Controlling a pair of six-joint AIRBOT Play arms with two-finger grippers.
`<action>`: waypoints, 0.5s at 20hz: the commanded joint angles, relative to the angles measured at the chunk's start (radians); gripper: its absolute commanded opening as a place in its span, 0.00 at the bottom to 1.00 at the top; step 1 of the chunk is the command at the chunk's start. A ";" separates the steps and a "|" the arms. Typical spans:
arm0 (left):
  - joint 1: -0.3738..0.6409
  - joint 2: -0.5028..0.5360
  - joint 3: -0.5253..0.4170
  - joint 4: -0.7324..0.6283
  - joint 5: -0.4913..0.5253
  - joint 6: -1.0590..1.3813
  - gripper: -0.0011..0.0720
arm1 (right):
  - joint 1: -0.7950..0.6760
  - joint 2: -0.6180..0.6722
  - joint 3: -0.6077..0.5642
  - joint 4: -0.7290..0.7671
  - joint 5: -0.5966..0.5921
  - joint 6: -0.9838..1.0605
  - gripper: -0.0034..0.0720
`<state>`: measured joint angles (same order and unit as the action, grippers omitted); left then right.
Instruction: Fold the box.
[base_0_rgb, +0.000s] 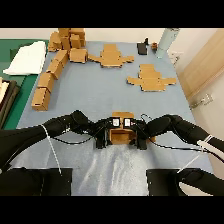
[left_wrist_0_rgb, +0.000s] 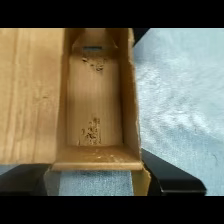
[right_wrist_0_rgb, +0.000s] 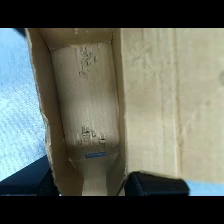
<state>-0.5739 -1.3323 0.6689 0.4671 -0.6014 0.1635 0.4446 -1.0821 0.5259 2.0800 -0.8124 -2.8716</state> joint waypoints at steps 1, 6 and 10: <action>0.000 -0.001 0.001 0.013 -0.002 -0.004 0.65 | 0.000 0.001 0.000 0.000 0.000 0.000 0.61; 0.001 0.000 0.001 0.015 -0.002 -0.004 0.65 | 0.000 0.001 0.000 0.000 0.000 0.000 0.61; 0.001 0.000 0.001 0.008 -0.002 -0.003 0.65 | 0.000 0.001 0.000 0.000 0.000 0.000 0.61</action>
<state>-0.5739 -1.3323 0.6689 0.4782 -0.6025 0.1593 0.4446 -1.0821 0.5259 2.0796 -0.8124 -2.8712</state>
